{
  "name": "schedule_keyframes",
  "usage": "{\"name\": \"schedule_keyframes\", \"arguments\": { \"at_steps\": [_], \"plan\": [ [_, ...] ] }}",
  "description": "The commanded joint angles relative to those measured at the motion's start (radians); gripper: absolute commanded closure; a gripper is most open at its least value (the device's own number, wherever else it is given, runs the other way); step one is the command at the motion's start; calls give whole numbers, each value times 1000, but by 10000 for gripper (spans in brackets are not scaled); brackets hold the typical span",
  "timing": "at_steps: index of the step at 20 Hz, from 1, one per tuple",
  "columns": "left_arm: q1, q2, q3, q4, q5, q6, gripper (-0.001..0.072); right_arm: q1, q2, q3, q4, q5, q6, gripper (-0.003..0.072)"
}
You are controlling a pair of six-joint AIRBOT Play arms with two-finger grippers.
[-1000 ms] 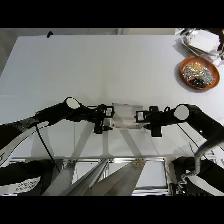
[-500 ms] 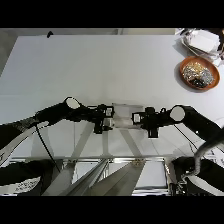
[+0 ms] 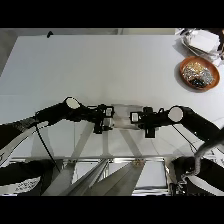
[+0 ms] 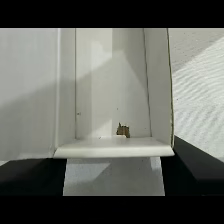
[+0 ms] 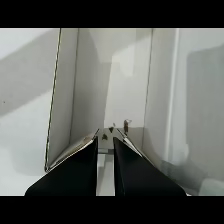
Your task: Fold the box and place the chain.
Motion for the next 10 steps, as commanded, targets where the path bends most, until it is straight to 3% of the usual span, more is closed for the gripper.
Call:
{"name": "schedule_keyframes", "arguments": {
  "at_steps": [1, 3, 8, 10],
  "plan": [
    [0, -1, 1, 0, 1, -1, 397, 8, -8, 0, 17, -2, 2, 587],
    [0, -1, 1, 0, 1, -1, 397, 8, -8, 0, 18, -2, 2, 582],
    [0, -1, 1, 0, 1, -1, 397, 8, -8, 0, 17, -4, 2, 363],
    [0, -1, 1, 0, 1, -1, 397, 8, -8, 0, 16, -5, 2, 317]
  ]
}}
